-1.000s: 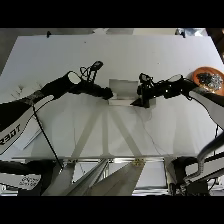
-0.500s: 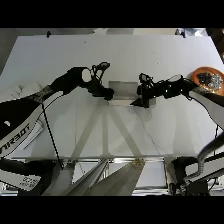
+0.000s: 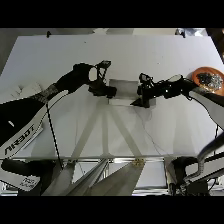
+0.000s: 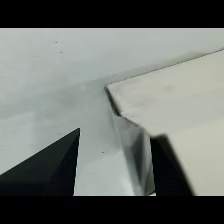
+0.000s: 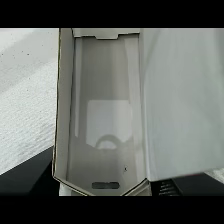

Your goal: Fold the box and place the chain.

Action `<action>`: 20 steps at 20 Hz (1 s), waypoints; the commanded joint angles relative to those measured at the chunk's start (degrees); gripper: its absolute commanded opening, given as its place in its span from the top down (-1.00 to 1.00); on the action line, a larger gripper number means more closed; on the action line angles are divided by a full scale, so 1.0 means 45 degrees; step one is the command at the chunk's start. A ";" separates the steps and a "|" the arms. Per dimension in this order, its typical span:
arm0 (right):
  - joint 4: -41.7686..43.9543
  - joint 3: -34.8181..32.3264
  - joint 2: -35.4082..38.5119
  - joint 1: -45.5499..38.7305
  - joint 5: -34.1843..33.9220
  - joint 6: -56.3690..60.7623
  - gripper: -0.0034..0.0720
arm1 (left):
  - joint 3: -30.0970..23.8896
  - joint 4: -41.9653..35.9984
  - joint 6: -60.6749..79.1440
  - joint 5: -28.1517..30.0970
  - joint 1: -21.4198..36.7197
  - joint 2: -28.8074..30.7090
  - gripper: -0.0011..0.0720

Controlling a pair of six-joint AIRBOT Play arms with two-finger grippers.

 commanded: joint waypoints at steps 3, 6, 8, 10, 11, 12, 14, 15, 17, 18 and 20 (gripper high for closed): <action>0.0015 0.0010 -0.0005 0.0000 0.0010 -0.0005 -0.18 | 0.1180 0.0238 -0.1229 -0.0874 -0.0476 -0.0874 -0.28; 0.0015 0.0010 -0.0005 0.0000 0.0010 -0.0005 -0.18 | 0.1651 0.0525 -0.2205 -0.1617 -0.0588 -0.1447 -0.27; 0.0015 0.0010 -0.0005 0.0000 0.0015 -0.0005 -0.18 | 0.1710 0.1117 -0.2832 -0.1894 -0.0690 -0.1559 -0.03; 0.0015 0.0010 -0.0005 0.0000 0.0010 -0.0005 -0.18 | 0.1715 0.1404 -0.2997 -0.2137 -0.0704 -0.1574 0.14; 0.0015 0.0010 -0.0005 0.0000 0.0010 -0.0005 -0.18 | 0.1715 0.1399 -0.3016 -0.2161 -0.0704 -0.1574 0.22; 0.0015 0.0010 -0.0005 0.0000 0.0010 -0.0005 -0.18 | 0.1715 0.1394 -0.3050 -0.2142 -0.0704 -0.1579 0.22; 0.0015 0.0010 -0.0005 0.0000 0.0010 -0.0005 -0.18 | 0.1715 0.1394 -0.3211 -0.2127 -0.0709 -0.1632 0.22; 0.0015 0.0010 -0.0005 0.0000 0.0015 -0.0005 -0.18 | 0.1719 0.1394 -0.3419 -0.2220 -0.0709 -0.1676 0.22; 0.0015 0.0010 -0.0005 0.0000 0.0010 -0.0005 -0.18 | 0.1739 0.1302 -0.3667 -0.2132 -0.0709 -0.1724 0.45; 0.0015 0.0010 -0.0005 0.0000 0.0010 -0.0005 -0.18 | 0.1739 0.1302 -0.3667 -0.1962 -0.0719 -0.1724 0.61; 0.0015 0.0010 -0.0005 0.0000 0.0010 -0.0005 -0.18 | 0.1739 0.1316 -0.3662 -0.1812 -0.0777 -0.1729 0.72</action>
